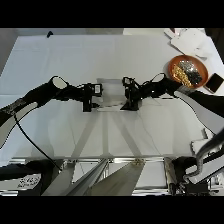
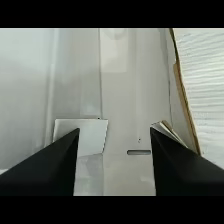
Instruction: Fold the box and place the chain.
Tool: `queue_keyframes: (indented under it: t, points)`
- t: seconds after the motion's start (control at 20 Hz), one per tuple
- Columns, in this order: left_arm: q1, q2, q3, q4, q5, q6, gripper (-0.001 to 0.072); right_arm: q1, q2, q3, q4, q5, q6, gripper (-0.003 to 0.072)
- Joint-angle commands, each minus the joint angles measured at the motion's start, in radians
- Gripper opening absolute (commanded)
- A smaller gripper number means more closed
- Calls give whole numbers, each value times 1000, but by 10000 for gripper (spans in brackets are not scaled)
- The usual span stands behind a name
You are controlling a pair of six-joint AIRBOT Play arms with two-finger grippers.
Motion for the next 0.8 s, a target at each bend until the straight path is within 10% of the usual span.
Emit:
queue_keyframes:
  t: [0.0, 0.15, 0.75]
  points:
    - [0, 1, 0, 0, 3, 0, 376, 0, 0, 0, 0, 3, 0, 528]
    - [4, 15, 0, 2, 3, 1, 70, 0, 0, 0, 0, 3, 0, 528]
    - [178, 302, 0, 122, -43, -531, 7, 0, 0, 0, 0, 3, 0, 528]
